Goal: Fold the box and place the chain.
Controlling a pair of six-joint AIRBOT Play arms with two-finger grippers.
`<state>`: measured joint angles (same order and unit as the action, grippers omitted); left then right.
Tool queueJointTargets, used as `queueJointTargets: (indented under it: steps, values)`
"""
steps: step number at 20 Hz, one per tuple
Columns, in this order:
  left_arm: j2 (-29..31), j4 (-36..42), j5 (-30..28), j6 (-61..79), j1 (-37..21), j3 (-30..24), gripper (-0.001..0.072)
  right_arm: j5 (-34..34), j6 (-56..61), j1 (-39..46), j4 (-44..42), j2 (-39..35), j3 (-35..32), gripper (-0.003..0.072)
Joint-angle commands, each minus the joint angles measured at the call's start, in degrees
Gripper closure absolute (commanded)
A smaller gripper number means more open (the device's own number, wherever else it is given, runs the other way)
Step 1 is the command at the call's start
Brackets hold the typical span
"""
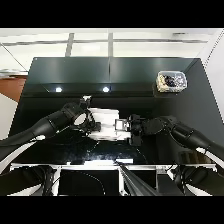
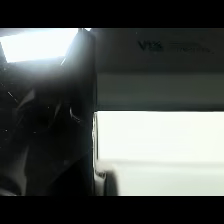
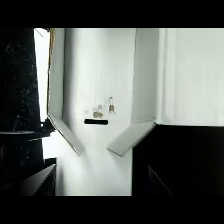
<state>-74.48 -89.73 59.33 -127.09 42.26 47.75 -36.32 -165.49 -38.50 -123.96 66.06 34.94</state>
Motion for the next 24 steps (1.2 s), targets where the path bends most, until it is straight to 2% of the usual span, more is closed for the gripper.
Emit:
queueJointTargets:
  steps: [1, 2, 3, 6, 7, 8, 9, 10, 12, 24]
  values:
    - [-0.48, 0.48, -0.63, -0.63, -0.15, -0.66, 0.0680, 2.82, -1.75, -1.09, -2.10, 1.92, 0.04, -0.0011]
    - [-0.52, 0.48, -0.26, -0.63, -0.15, -0.66, 0.0681, 4.35, -1.75, -1.53, -2.19, 2.54, 0.04, -0.0007]
    - [-0.50, 0.48, -0.13, -0.63, -0.15, -0.66, 0.0680, 5.31, -1.70, -1.92, -2.84, 2.82, 0.07, 0.0148]
    - [-0.52, 0.48, -0.13, -0.61, -0.15, -0.66, 0.0680, 5.14, -0.42, -2.03, -5.92, 2.86, 0.11, 0.0166]
    - [-0.52, 0.48, -0.15, -0.61, -0.15, -0.66, 0.0680, 5.22, 0.04, -2.03, -5.90, 2.86, 0.11, 0.0290]
    - [-0.52, 0.48, -0.15, -0.61, -0.15, -0.66, 0.0680, 5.55, 0.28, -2.03, -5.95, 2.89, 0.11, 0.0290]
    - [-0.52, 0.48, -0.15, -0.61, -0.15, -0.66, 0.0680, 5.51, 0.31, -2.03, -6.25, 2.91, 0.11, 0.0333]
    - [-0.52, 0.48, -0.17, -0.61, -0.15, -0.66, 0.0680, 5.44, 0.74, -2.05, -6.34, 2.97, 0.11, 0.0436]
    - [-0.52, 0.48, -0.20, -0.61, -0.15, -0.66, 0.0680, 5.44, 1.46, -2.36, -6.58, 3.13, 0.11, 0.0562]
    - [-0.52, 0.94, -0.35, -0.61, -0.15, -0.66, 0.0681, 14.69, 9.03, -8.17, -7.85, 4.94, 0.11, 0.0563]
